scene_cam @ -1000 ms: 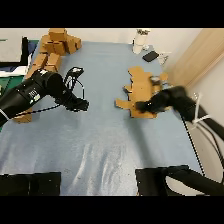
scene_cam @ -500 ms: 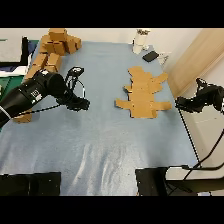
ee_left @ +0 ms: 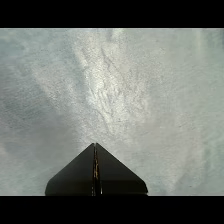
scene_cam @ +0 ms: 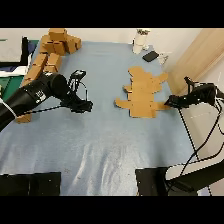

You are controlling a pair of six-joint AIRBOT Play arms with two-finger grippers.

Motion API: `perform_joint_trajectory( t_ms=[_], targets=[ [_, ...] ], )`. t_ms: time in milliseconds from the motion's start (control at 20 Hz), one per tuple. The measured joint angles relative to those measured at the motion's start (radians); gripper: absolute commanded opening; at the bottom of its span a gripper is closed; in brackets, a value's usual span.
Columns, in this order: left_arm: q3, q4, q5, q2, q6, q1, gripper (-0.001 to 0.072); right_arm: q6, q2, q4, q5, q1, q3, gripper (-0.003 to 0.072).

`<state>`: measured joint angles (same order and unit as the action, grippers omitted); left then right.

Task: Fold the box.

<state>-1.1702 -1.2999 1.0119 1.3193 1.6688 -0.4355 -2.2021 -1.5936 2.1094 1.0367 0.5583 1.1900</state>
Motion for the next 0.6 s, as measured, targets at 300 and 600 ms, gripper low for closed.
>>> perform_joint_trajectory(
  t_ms=[300, 600],
  targets=[
    [0.0, 0.019, -0.006, 0.003, 0.0, 0.0, 0.0013, -0.04, -0.026, 0.055, 0.062, -0.059, 0.02, 0.0004],
    [0.0, 0.045, -0.006, 0.002, -0.034, 0.0, 0.0013, -0.056, -0.032, 0.1, 0.181, -0.173, 0.029, 0.0002]
  ],
)
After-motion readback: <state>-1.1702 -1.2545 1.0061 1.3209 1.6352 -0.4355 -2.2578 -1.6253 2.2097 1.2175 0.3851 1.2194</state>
